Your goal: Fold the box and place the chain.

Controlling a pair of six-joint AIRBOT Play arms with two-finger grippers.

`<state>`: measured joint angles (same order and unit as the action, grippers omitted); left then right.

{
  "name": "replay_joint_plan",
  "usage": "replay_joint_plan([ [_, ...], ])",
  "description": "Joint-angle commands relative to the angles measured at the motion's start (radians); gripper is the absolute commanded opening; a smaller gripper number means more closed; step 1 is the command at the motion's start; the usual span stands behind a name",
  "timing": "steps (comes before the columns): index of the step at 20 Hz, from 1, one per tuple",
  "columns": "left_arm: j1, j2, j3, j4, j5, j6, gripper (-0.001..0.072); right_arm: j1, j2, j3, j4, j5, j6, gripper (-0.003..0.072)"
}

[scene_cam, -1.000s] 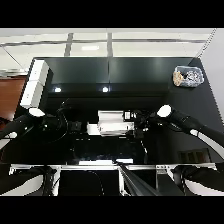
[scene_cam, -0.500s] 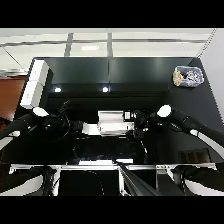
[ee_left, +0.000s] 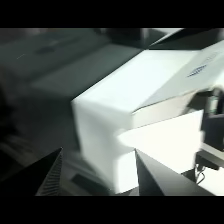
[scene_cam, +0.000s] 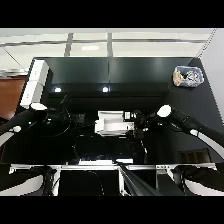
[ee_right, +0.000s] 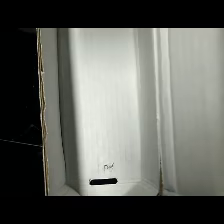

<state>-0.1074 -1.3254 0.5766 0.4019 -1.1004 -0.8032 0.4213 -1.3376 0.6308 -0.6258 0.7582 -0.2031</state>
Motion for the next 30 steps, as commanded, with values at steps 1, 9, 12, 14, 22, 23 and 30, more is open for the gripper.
replay_joint_plan([
  [1, -0.024, -0.001, 0.032, -0.016, -0.028, 0.010, 0.0526, 0.000, -0.001, 0.000, 0.001, 0.000, 0.000, 0.0191],
  [9, -0.227, 0.017, 0.173, 0.313, 0.063, -0.323, 0.0496, 0.000, -0.001, 0.000, 0.000, 0.000, 0.000, 0.0191],
  [12, -0.278, 0.028, 0.240, 0.420, 0.078, -0.473, 0.0496, 0.000, -0.001, 0.000, 0.000, 0.000, 0.000, 0.0191],
  [14, -0.309, 0.028, 0.263, 0.454, 0.080, -0.557, 0.0495, 0.000, -0.001, 0.000, 0.000, 0.000, 0.000, 0.0191],
  [22, -0.452, 0.028, 0.268, 0.600, 0.176, -0.807, 0.0395, 0.000, -0.001, 0.000, 0.000, 0.000, 0.000, 0.0191],
  [23, -0.465, 0.028, 0.268, 0.625, 0.185, -0.837, 0.0395, 0.000, -0.001, 0.000, 0.000, 0.000, 0.000, 0.0191],
  [30, -0.508, 0.021, 0.268, 0.750, 0.188, -0.997, 0.0395, 0.000, -0.001, 0.000, 0.000, 0.000, 0.000, 0.0191],
])
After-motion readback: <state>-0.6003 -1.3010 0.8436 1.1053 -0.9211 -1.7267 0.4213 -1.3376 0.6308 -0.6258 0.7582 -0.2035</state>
